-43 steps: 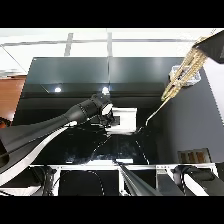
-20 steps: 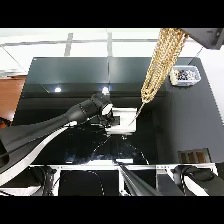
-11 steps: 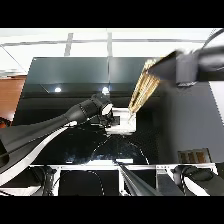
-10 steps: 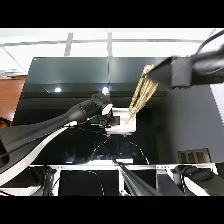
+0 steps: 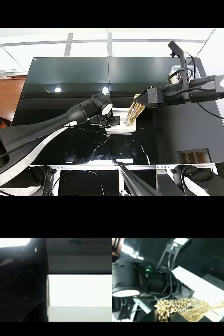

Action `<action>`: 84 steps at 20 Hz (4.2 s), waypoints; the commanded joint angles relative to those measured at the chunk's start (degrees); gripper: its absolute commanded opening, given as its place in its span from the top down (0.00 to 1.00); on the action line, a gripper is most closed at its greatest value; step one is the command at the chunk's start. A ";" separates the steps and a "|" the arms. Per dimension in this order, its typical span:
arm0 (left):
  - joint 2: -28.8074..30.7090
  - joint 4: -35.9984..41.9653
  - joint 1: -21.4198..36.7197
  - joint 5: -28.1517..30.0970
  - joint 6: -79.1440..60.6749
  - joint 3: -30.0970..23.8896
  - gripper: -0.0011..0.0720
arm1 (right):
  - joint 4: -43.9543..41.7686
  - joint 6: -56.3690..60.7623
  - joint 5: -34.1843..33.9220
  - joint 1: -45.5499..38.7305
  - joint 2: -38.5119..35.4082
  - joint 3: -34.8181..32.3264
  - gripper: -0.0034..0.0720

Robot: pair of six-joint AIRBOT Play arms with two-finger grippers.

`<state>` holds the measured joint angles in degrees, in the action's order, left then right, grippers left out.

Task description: Fold the box and place the chain.

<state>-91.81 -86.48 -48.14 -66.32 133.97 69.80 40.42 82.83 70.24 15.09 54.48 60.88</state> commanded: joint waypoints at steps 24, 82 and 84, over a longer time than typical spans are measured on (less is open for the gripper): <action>-0.02 0.00 0.02 0.33 -0.02 0.04 0.95 | 9.27 1.11 -2.16 -3.10 1.42 -12.22 0.55; 11.02 54.82 21.51 18.58 -146.29 -27.47 0.01 | 13.79 -0.76 -4.63 -9.27 0.37 -12.28 0.55; 10.36 55.10 20.55 18.97 -146.42 -26.56 0.01 | 13.79 -0.76 -4.85 -9.27 0.37 -12.28 0.55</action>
<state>-80.71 -31.81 -26.63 -47.64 -11.97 42.33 54.24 82.06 65.84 5.87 54.89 48.60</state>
